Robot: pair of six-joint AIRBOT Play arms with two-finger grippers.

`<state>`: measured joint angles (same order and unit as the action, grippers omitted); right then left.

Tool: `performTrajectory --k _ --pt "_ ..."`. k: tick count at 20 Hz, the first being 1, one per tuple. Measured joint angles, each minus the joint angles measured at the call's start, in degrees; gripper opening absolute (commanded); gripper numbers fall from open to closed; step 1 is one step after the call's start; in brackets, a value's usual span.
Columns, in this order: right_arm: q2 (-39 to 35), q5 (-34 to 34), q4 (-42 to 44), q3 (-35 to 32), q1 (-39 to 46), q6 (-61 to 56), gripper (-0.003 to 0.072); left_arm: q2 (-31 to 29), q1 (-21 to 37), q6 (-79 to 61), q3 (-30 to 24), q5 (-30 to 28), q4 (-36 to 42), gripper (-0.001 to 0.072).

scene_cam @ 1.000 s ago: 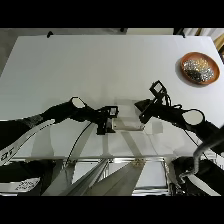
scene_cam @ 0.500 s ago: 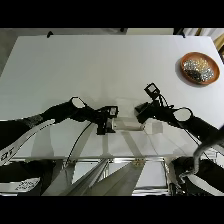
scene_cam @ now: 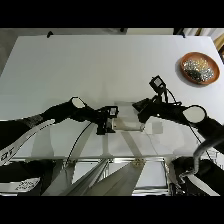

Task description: Fold the box and place the chain.

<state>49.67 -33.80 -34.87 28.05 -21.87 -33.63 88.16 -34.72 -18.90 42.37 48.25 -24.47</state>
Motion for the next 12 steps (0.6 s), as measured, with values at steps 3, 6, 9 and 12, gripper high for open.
performTrajectory --k 3,6,9,12 --pt "-4.2 -9.2 -11.5 1.2 0.0 -4.1 0.0017 0.0 0.0 0.0 0.0 0.0 0.0 0.0253" --pt "-6.3 -20.1 -24.6 1.6 0.0 -5.7 0.0018 0.0 0.0 0.0 0.0 0.0 0.0 0.0253" --pt "-7.1 -25.9 -34.6 1.7 0.5 -6.0 0.0128 0.0 0.0 0.0 0.0 0.0 0.0 0.0253" --pt "-7.3 -27.2 -39.5 1.5 3.0 -1.0 0.0169 0.0 0.0 0.0 0.0 0.0 0.0 0.0253"
